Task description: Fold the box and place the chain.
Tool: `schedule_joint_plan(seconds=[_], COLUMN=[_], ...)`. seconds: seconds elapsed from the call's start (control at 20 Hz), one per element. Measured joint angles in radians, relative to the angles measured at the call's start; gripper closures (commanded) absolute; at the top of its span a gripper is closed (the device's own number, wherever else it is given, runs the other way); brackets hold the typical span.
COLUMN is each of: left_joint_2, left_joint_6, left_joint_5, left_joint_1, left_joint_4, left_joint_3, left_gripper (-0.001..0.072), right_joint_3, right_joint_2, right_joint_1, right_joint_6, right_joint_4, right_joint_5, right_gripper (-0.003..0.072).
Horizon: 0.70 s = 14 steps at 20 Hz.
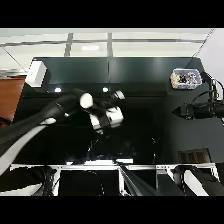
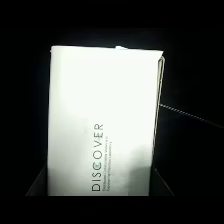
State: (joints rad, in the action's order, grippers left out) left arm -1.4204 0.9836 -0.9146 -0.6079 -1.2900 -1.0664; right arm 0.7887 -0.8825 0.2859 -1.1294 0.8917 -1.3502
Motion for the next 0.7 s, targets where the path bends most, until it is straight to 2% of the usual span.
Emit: schedule_joint_plan(seconds=[0.15,0.4,0.5,0.7], left_joint_2=[0.080,0.134,0.130,0.073], left_joint_6=[0.222,0.381,0.385,0.296], left_joint_5=[-0.066,-0.150,-0.146,-0.110], left_joint_1=[0.233,0.679,0.810,0.966], left_joint_4=[-0.116,-0.160,-0.163,-0.160], left_joint_3=[-0.002,-0.003,-0.003,-0.028], left_gripper=[0.0369,0.0366,0.0358,0.0360], right_joint_3=[0.000,0.000,0.000,0.000], right_joint_2=[0.000,0.000,0.000,0.000], right_joint_1=[0.000,0.000,0.000,0.000], right_joint_6=[0.000,0.000,0.000,0.000], right_joint_4=[0.000,0.000,0.000,0.000], right_joint_5=[0.003,0.020,0.028,0.051], right_gripper=[0.0675,0.0675,0.0675,0.0675])
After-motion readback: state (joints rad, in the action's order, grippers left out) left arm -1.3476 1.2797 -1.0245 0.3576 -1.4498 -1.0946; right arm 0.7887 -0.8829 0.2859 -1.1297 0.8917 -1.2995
